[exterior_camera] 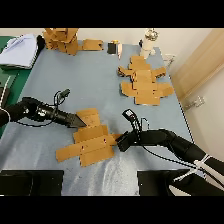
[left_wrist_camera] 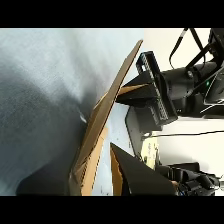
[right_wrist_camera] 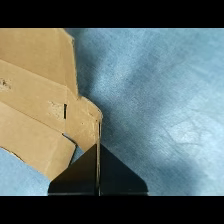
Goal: Fold the box.
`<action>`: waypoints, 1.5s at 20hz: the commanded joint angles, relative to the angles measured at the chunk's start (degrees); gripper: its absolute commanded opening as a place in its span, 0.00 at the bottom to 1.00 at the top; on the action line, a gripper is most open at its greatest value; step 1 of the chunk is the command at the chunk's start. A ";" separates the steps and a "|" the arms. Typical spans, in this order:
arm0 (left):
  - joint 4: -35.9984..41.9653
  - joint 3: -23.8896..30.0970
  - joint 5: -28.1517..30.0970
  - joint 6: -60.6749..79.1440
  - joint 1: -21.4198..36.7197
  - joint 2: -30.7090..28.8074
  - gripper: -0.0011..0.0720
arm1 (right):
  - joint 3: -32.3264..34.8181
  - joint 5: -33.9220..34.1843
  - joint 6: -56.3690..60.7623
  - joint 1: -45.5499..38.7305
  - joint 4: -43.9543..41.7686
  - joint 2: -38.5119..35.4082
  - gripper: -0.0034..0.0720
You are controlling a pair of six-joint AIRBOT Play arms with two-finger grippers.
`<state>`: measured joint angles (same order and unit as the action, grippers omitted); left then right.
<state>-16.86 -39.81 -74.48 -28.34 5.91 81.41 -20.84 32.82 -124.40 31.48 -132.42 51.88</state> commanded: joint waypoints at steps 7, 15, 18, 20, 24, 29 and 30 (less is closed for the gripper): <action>-0.31 -0.02 0.44 3.02 -2.36 0.04 0.03 | -0.04 -0.24 0.02 0.02 0.00 -0.04 0.29; -0.35 -7.32 -3.78 7.91 -9.86 0.02 0.04 | -9.90 4.42 7.98 -7.43 11.61 -0.17 0.54; -0.33 -10.75 0.26 9.94 -16.76 0.02 0.04 | -16.26 7.96 10.10 -9.44 11.63 -0.17 0.30; -0.33 -11.41 4.24 12.07 -20.26 0.09 0.03 | -18.56 8.00 13.05 -9.66 11.67 -0.17 0.05; -1.81 -11.43 9.16 14.16 -21.18 3.08 0.03 | -19.06 8.17 15.54 -9.66 11.78 -0.15 0.05; 0.13 -11.41 11.52 20.17 -21.79 3.89 0.03 | -19.06 8.13 18.10 -9.60 13.90 -0.15 0.05; 0.02 -11.41 11.50 20.57 -22.10 3.21 0.04 | -19.06 8.15 18.25 -9.60 14.27 -0.11 0.05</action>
